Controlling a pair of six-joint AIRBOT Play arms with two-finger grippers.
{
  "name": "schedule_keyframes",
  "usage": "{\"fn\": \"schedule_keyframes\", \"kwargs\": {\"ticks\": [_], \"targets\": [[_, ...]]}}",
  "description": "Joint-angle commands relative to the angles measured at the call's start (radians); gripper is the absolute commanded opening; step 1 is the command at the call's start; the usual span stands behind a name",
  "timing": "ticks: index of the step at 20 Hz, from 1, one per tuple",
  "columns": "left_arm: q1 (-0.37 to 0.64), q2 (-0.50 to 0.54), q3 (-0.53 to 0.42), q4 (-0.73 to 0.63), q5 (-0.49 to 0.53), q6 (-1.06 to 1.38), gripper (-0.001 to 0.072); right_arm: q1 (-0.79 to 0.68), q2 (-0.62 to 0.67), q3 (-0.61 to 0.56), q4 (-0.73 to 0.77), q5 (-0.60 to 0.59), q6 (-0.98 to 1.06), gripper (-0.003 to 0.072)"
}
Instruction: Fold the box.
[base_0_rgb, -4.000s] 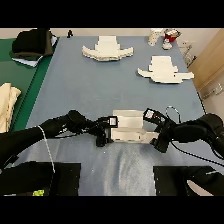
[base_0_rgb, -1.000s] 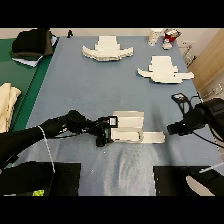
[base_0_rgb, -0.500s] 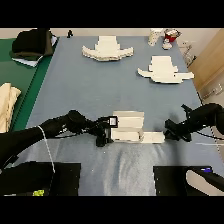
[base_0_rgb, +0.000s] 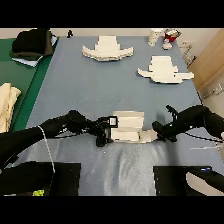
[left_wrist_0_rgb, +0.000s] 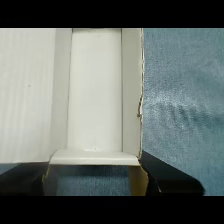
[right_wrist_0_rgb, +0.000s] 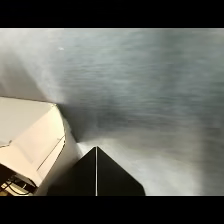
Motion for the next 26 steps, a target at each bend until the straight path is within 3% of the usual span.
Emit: {"fn": "schedule_keyframes", "kwargs": {"ticks": [1,2,3,4,5,8,10,13,19,24,26], "targets": [[0.000,0.000,0.001,0.000,0.000,0.000,0.0486,0.051,0.036,0.024,0.011,0.003,-0.018,0.0005],[0.000,0.000,0.001,0.000,0.000,0.000,0.0486,0.052,0.059,0.031,0.011,-0.003,-0.035,0.0028],[0.000,0.000,0.001,0.000,0.000,0.000,0.0486,0.052,0.079,0.036,0.010,-0.018,-0.042,0.0136],[0.000,0.000,0.001,0.000,0.000,0.000,0.0486,0.052,0.098,0.041,0.006,-0.034,-0.043,0.0294],[0.000,0.000,0.001,0.000,0.000,0.000,0.0486,0.052,0.118,0.042,0.004,-0.043,-0.043,0.0326],[0.000,0.000,0.001,0.000,0.000,0.000,0.0486,0.052,0.167,0.043,0.003,-0.047,-0.043,0.0330],[0.000,0.000,0.001,0.000,0.000,0.000,0.0486,0.055,0.181,0.043,0.011,-0.065,-0.043,0.0488],[0.000,0.000,0.000,0.000,0.000,0.000,0.0486,0.109,0.182,0.043,0.011,-0.047,-0.077,0.0488],[0.000,0.000,0.001,0.000,0.000,0.000,0.0486,0.351,0.130,0.056,-0.084,0.172,-0.041,0.0477],[0.000,0.000,0.001,0.000,0.000,0.000,0.0486,0.564,0.057,0.158,-0.391,0.205,0.268,0.0474],[0.000,-0.001,0.001,0.000,0.000,0.000,0.0486,0.638,0.024,0.200,-0.507,0.192,0.431,0.0427]]}}
